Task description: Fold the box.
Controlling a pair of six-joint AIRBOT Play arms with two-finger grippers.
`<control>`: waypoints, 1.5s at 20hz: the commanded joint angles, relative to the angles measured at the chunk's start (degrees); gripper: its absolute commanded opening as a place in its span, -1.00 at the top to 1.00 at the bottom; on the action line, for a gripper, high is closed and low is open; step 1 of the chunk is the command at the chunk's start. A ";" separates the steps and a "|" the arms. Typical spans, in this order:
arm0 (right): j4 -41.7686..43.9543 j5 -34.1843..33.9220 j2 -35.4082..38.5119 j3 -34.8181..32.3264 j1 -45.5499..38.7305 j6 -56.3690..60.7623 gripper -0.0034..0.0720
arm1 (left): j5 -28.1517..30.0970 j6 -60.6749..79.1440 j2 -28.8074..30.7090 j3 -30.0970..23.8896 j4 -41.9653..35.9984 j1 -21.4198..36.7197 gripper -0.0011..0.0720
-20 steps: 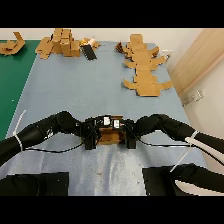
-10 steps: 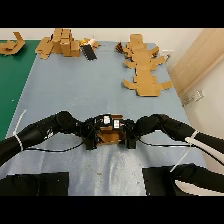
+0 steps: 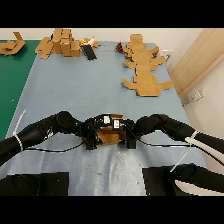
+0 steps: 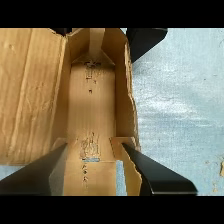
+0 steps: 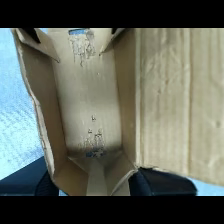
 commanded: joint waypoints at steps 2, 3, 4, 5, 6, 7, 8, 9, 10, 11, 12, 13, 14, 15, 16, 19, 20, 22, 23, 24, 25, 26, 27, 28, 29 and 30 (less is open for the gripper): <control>0.02 0.04 0.00 0.02 0.02 0.04 -0.42 | -0.07 -0.02 -0.04 0.02 0.28 0.00 -0.41; 0.00 0.04 0.00 0.02 0.02 0.07 -0.42 | -0.24 -0.04 -0.02 0.02 0.72 0.02 0.01; 0.02 0.04 0.00 0.02 0.02 0.04 -0.42 | -0.57 -0.17 0.07 0.04 2.32 0.09 0.63; 0.00 0.04 0.00 0.02 0.02 0.04 -0.42 | -1.01 -2.03 0.42 0.04 5.18 0.09 0.94; 0.00 0.04 0.00 0.02 0.02 0.04 -0.42 | -1.05 -5.92 0.94 0.04 8.04 0.07 0.94; 0.00 0.04 0.00 0.02 0.02 0.04 -0.42 | -1.11 -10.91 1.97 0.04 11.61 0.13 0.94; 0.00 0.07 0.00 0.00 0.02 0.04 -0.42 | -1.29 -15.50 3.30 0.04 15.61 0.13 0.94; 0.00 0.07 0.00 0.02 0.00 0.04 -0.42 | -1.84 -19.85 5.18 0.04 19.63 0.13 0.94; 0.00 0.07 0.00 0.02 0.02 0.04 -0.42 | -2.51 -23.28 7.48 0.04 22.56 0.15 0.94; 0.00 0.07 0.00 0.02 0.02 0.04 -0.42 | -3.19 -25.22 9.92 0.04 23.96 0.13 0.94; 0.02 0.04 0.00 0.02 0.02 0.04 -0.42 | -3.67 -26.47 12.79 0.04 24.26 0.13 0.94; 0.00 0.04 0.00 0.02 0.02 0.04 -0.42 | -3.52 -28.72 16.13 0.04 24.26 0.13 0.94; 0.02 0.04 0.00 0.02 0.02 0.04 -0.42 | -3.34 -31.80 19.37 0.04 24.35 0.13 0.94; 0.00 0.07 0.00 0.02 0.02 0.04 -0.42 | -3.37 -36.41 22.64 0.02 24.44 0.26 0.94; 0.00 0.07 0.00 0.02 0.02 0.04 -0.42 | -3.56 -43.19 25.31 -0.04 25.44 0.76 0.94; 0.02 0.07 0.00 0.00 0.02 0.04 -0.42 | -6.73 -74.79 28.15 -2.93 34.51 5.75 0.94; 0.02 0.07 0.00 0.02 0.02 0.04 -0.42 | -9.29 -84.37 27.71 -4.79 35.93 8.57 0.94; 0.00 0.09 0.00 0.02 0.02 0.04 -0.42 | -12.09 -90.77 25.97 -8.55 32.63 13.99 0.94; 0.02 0.07 0.00 0.02 0.02 0.04 -0.42 | -11.91 -90.55 25.03 -10.34 28.76 16.06 0.94; 0.02 0.07 0.00 0.02 0.02 0.04 -0.42 | -11.52 -88.30 23.71 -11.98 24.15 17.73 0.94; 0.02 0.07 0.00 0.02 0.02 0.04 -0.42 | -11.50 -85.37 22.08 -13.07 20.28 18.80 0.94; 0.02 0.07 0.00 0.02 0.02 0.04 -0.42 | -11.39 -82.79 19.98 -13.88 16.92 19.28 0.94; 0.02 0.07 0.00 0.02 0.02 0.04 -0.42 | -11.02 -79.84 18.05 -14.21 13.90 19.32 0.94; 0.02 0.07 0.00 0.02 0.02 0.04 -0.42 | -10.34 -75.91 16.09 -14.29 10.08 19.32 0.94; 0.11 0.04 0.00 0.02 0.02 0.04 -0.42 | -9.35 -72.87 14.49 -14.29 6.56 19.32 0.94; 0.24 0.04 0.00 0.02 0.02 0.04 -0.42 | -8.44 -69.64 12.92 -14.29 2.86 19.30 0.94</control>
